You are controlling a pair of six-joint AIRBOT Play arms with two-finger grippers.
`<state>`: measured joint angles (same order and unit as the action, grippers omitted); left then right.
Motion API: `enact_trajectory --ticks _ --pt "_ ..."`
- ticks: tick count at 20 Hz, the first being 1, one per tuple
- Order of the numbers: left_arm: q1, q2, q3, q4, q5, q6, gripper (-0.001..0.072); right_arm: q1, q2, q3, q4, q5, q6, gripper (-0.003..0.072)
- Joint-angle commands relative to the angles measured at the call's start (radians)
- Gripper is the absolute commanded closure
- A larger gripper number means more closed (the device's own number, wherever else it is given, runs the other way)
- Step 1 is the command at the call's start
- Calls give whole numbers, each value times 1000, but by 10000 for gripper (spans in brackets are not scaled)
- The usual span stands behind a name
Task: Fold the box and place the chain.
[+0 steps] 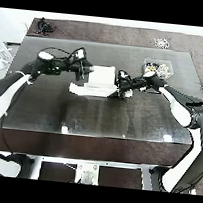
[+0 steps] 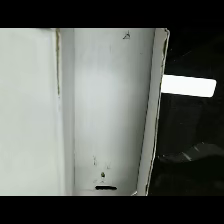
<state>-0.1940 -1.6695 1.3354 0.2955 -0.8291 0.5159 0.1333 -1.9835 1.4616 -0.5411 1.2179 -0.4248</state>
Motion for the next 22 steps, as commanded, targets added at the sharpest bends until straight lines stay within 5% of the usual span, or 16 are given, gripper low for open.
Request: enact_trajectory --ticks 1,5,6,17,18,19,22 --pt "48 51 1 211 -137 -151 97 1 0 0 2 -1 2 126" --pt "19 11 1 533 -172 -298 78 0 0 0 2 -1 2 126" --pt "18 4 1 547 -178 -326 -11 0 0 0 2 -1 2 126" --pt "-9 -63 0 475 -167 -351 -11 1 0 0 2 -1 2 127" --pt "-11 -70 0 476 -158 -352 3 1 0 0 2 -1 2 126" --pt "-13 -74 0 472 -149 -351 111 0 0 0 2 -1 2 127" --pt "-12 -75 0 467 -122 -359 115 0 0 0 2 -1 2 127"
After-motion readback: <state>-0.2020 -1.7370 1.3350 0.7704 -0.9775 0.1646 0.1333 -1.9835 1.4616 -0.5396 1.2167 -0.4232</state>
